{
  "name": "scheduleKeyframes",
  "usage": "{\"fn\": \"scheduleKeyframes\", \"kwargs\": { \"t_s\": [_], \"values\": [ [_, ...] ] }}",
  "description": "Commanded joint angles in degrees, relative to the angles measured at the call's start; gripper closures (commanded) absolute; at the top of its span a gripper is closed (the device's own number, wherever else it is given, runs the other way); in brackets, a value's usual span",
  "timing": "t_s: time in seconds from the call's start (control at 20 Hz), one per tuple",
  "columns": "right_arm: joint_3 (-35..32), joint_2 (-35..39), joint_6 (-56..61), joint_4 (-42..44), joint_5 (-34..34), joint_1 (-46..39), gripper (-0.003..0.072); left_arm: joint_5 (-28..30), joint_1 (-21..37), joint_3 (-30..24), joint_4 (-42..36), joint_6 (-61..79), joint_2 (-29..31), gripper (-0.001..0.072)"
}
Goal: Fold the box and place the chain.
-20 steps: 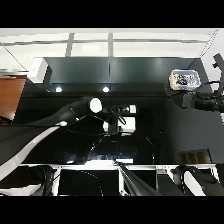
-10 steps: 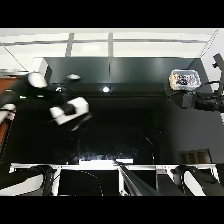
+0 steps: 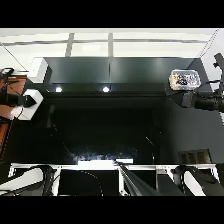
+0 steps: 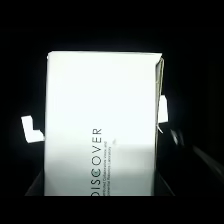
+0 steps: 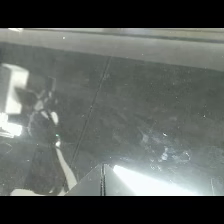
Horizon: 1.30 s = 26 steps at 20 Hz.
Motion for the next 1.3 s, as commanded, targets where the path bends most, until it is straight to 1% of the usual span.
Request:
{"fn": "scheduleKeyframes", "kwargs": {
  "t_s": [0.0,0.1,0.2,0.35,0.45,0.5,0.55,0.6,0.65,0.7,0.75,0.85,0.9,1.0,1.05,1.1,1.15,1.2,1.25],
  "values": [
    [0.0,0.02,0.11,0.07,-0.07,0.0,0.0669,12.92,2.08,2.82,-1.86,1.75,-4.17,0.0454],
    [0.0,0.02,0.66,0.04,-0.09,0.0,0.067,13.38,1.97,6.56,-1.73,3.89,-7.76,0.0454],
    [0.0,0.02,0.66,0.02,-0.35,0.0,0.067,13.29,1.97,9.55,-4.42,4.52,-11.47,0.0454],
    [0.0,0.02,0.63,0.0,-1.44,0.0,0.067,13.25,0.96,12.81,-5.27,5.9,-16.04,0.0454],
    [0.0,0.02,0.63,-0.02,-2.51,0.0,0.067,14.14,-0.28,13.86,-5.29,5.9,-17.77,0.0454],
    [0.0,0.02,0.61,-0.04,-3.13,0.0,0.067,14.73,-1.05,14.23,-5.27,5.79,-18.53,0.0414],
    [0.0,0.02,0.37,-0.04,-3.45,0.0,0.0669,14.73,-1.7,14.32,-5.27,4.96,-18.82,0.0198],
    [0.0,0.02,-0.13,-0.04,-3.67,0.0,0.067,14.49,-2.27,14.34,-3.58,2.29,-18.6,-0.0002],
    [0.0,0.02,-0.26,-0.02,-4.02,0.0,0.067,13.64,-2.62,14.51,0.26,-2.75,-17.66,-0.0002],
    [0.0,0.02,-0.31,-0.02,-3.93,0.0,0.067,11.45,-2.64,15.15,5.55,-8.22,-16.31,-0.0002],
    [0.0,0.02,-0.61,0.0,-3.19,0.0,0.067,7.85,-2.62,16.0,11.54,-14.32,-14.45,-0.0002],
    [0.0,0.02,-0.74,0.02,-1.92,0.0,0.067,-1.01,-2.54,18.03,20.5,-25.24,-10.51,-0.0001],
    [0.02,0.02,-0.81,0.04,-1.9,0.0,0.067,-4.85,-2.6,18.86,21.31,-27.12,-8.39,-0.0001],
    [0.07,0.04,-0.87,0.2,-2.69,0.0,0.067,-12.07,-2.97,20.22,17.27,-27.54,-3.72,0.0002],
    [0.09,0.04,-0.87,0.31,-2.62,0.0,0.067,-14.45,-3.34,20.59,14.27,-30.36,-1.51,0.0042],
    [0.2,0.04,-0.85,0.28,-2.25,0.0,0.067,-16.41,-3.8,20.55,12.7,-36.76,0.63,0.0355],
    [0.2,0.26,-0.85,0.28,-1.53,0.02,0.067,-19.17,-4.55,20.41,9.35,-38.62,2.58,0.0681],
    [0.2,0.83,-0.81,0.11,-1.01,0.13,0.0671,-19.15,-6.25,19.65,5.84,-38.16,4.76,0.0685],
    [0.17,1.86,-0.59,-0.04,-0.35,0.11,0.0671,-18.12,-8.48,18.67,4.48,-38.16,6.88,0.0685]
  ]
}}
